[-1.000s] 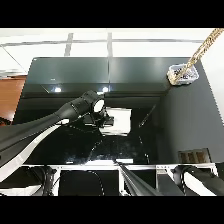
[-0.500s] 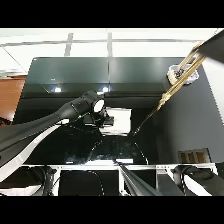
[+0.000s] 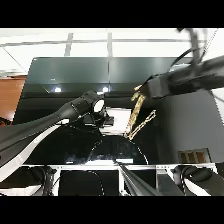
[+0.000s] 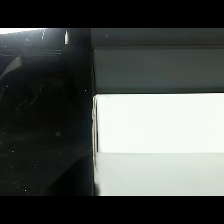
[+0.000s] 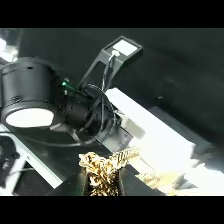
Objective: Fold the box and place the chain.
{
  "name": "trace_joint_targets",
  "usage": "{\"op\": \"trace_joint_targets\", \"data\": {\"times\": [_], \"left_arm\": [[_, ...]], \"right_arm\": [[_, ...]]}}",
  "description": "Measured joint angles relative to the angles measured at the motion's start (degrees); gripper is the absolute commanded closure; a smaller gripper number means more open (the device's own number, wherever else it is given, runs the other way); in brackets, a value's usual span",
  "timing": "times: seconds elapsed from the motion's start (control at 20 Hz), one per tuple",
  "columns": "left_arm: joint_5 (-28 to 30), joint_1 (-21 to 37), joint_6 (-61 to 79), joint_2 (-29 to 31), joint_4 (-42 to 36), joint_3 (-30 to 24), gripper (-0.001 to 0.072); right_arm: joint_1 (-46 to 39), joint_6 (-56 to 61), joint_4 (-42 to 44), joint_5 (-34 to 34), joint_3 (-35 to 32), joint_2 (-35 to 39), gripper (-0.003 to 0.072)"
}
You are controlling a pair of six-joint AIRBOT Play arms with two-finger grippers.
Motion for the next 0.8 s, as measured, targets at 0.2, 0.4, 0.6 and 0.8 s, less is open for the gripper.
{"op": "trace_joint_targets", "data": {"times": [0.2,0.4,0.6,0.8], "left_arm": [[-0.02,0.00,0.00,0.00,0.00,0.00,0.0680],[-0.02,0.00,0.00,-0.02,0.00,0.00,0.0681],[-0.02,0.00,0.00,0.00,0.00,0.00,0.0680],[-0.02,0.00,-0.02,0.00,0.02,0.00,0.0680]], "right_arm": [[1.01,-0.74,4.11,-6.38,-8.59,0.00,0.0667],[1.16,-1.92,6.38,-8.83,-12.17,0.00,0.0667],[-1.53,-3.19,7.17,-6.38,-11.74,0.00,0.0667],[-6.99,-5.20,8.52,0.85,-7.69,0.00,0.0667]]}}
